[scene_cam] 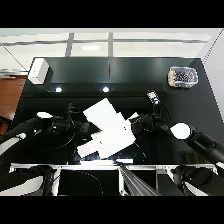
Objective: Fold the box and place the chain.
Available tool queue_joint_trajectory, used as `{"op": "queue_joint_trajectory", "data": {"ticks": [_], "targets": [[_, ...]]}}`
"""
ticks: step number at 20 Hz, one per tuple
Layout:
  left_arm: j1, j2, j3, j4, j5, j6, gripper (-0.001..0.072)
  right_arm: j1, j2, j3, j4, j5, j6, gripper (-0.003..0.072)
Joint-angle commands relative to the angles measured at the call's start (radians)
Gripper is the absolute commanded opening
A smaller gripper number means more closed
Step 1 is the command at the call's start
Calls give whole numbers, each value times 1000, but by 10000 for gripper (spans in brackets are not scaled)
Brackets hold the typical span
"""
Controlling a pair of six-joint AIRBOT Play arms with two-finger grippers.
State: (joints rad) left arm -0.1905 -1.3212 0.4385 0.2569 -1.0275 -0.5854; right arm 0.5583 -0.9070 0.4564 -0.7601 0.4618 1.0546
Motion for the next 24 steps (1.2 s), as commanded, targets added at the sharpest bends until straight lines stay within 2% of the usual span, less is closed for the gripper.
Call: {"op": "queue_joint_trajectory", "data": {"ticks": [1, 2, 4, 8, 9, 11, 12, 13, 15, 17, 18, 20, 21, 24], "targets": [[-6, -8, 3, -12, -3, 85, 680, 1, 0, 0, 0, 4, 0, 44], [-6, -8, 3, -13, 6, 87, 669, 1, 0, 0, 0, 4, 0, 44], [-6, -8, 4, -31, 5, 87, 594, 1, 0, 0, -1, 4, 0, 44], [-7, -8, 18, -29, -22, 97, 594, 1, 0, 0, -1, 4, 0, 44], [-7, -8, 20, -30, -35, 114, 565, 1, 0, 0, -1, 4, 0, 44], [-6, -8, 20, -30, -44, 114, 215, 1, 0, 0, -1, 4, 0, 44], [-5, -8, 20, -30, -48, 114, 156, 1, 0, 0, -1, 4, 0, 44], [-6, -8, 20, -29, -49, 114, 154, 1, 0, 0, -2, 4, 0, 44], [-5, -8, 20, -21, -51, 115, 57, -1, 0, 0, -6, 4, 0, 44], [-6, -8, 21, -6, -56, 120, 33, -18, 0, 0, -8, 20, 0, 45], [-5, -8, 21, -3, -56, 127, 33, -33, 0, 0, -7, 34, 0, 108], [-6, -8, 21, -4, -56, 131, 32, -79, 0, 1, -1, 79, 4, 604], [-6, -8, 21, -4, -57, 134, 32, -115, 0, 9, -3, 129, 3, 704], [-6, -7, 43, 19, -63, 137, 32, -259, 1, 75, -68, 349, 0, 703]]}}
